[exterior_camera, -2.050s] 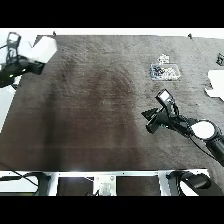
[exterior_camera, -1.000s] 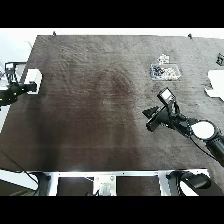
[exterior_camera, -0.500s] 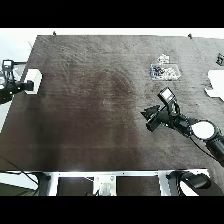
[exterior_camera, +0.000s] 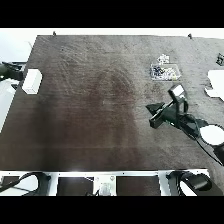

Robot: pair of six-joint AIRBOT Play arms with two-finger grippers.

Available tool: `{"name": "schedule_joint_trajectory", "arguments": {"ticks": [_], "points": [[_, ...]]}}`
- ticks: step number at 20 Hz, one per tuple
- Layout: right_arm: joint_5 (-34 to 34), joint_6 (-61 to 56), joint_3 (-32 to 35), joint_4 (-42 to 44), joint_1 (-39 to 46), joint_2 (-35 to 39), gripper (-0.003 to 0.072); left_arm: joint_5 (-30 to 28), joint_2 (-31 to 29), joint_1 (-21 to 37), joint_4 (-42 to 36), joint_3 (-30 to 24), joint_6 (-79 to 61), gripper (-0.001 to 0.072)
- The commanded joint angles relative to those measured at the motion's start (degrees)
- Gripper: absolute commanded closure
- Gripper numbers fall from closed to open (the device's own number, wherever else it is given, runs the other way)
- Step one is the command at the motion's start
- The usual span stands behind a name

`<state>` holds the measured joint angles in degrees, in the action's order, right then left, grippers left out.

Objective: Fold the box and place the chain.

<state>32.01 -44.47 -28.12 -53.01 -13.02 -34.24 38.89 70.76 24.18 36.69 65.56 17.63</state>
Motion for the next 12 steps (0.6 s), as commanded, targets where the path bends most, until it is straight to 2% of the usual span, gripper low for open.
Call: {"name": "schedule_joint_trajectory", "arguments": {"ticks": [1, 3, 5, 7, 12], "points": [[-3.8, -2.9, -0.1, -0.2, 0.0, 6.8, 0.0676, 11.0, -8.8, 0.0, -0.5, 0.0, 4.7, 0.0694], [-4.0, -8.2, 0.1, -0.2, 1.1, 9.9, 0.0676, 12.6, -13.6, -0.1, -5.0, -1.7, 4.7, 0.0695], [-3.0, -10.9, 0.4, -0.2, 2.4, 11.2, 0.0676, 11.9, -19.8, -0.1, -12.1, -7.0, 1.5, 0.0696], [-2.8, -11.0, 0.6, 0.0, 2.8, 11.7, 0.0677, 10.8, -26.7, -0.1, -17.2, -15.0, -2.4, 0.0696], [-2.9, -11.0, 2.7, -0.2, 2.8, 11.8, 0.0678, 6.9, -45.0, -0.1, -18.1, -39.0, -3.7, 0.0696]]}}
